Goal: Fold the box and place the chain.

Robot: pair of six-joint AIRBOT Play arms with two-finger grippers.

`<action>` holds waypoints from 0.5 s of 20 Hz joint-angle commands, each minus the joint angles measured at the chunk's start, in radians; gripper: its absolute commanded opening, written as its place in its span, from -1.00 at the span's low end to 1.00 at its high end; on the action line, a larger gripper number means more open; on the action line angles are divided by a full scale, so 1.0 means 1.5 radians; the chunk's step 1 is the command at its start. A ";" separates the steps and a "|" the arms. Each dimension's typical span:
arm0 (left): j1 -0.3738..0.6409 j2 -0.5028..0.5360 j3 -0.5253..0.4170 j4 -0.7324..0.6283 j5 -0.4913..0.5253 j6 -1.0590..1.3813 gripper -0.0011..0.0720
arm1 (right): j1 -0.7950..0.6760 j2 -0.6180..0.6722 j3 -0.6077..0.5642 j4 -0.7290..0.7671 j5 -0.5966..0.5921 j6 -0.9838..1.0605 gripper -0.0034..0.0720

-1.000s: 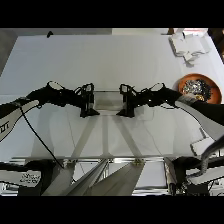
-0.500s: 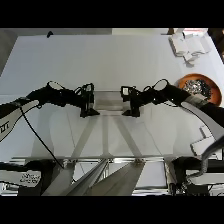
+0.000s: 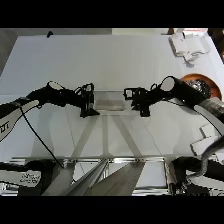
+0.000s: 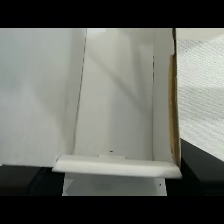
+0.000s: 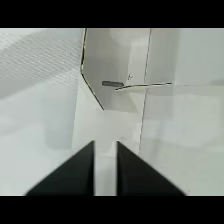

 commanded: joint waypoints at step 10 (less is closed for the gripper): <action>0.000 0.000 0.000 0.000 0.000 0.000 0.17 | 0.043 0.046 0.001 0.328 -0.145 0.036 -0.91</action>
